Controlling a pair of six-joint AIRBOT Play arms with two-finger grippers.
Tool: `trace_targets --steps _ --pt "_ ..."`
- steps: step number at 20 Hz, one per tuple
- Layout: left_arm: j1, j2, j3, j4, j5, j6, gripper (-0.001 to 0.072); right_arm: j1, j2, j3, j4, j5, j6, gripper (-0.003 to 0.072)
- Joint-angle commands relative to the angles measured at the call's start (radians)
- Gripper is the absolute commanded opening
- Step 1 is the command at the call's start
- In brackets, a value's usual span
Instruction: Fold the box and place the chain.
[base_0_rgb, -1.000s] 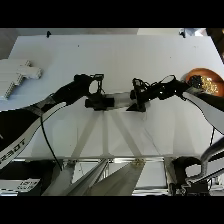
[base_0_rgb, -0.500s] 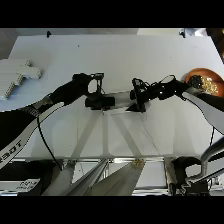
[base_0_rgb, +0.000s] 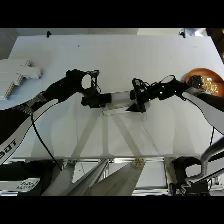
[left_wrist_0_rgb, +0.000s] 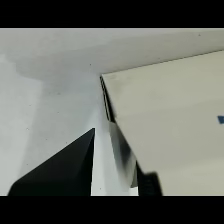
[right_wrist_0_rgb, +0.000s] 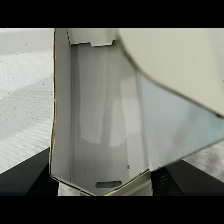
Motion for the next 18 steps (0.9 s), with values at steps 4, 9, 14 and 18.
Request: trace_targets --steps 4,9,14,18 --pt "-0.002 -0.041 0.0 -0.039 -0.016 0.0 0.0301 0.0 0.0 0.0 0.0 0.0 0.0 0.05" --pt "-0.028 -0.051 0.0 0.038 -0.02 0.0 0.0274 0.0 0.0 0.0 0.0 0.0 0.0 0.05" --pt "-0.059 -0.044 0.0 0.051 0.057 0.0 0.0284 0.0 0.0 0.0 0.0 0.0 0.0 0.05" --pt "-0.118 -0.031 0.001 0.112 0.122 -0.016 0.0422 0.0 0.0 0.0 0.0 0.0 0.0 0.05"
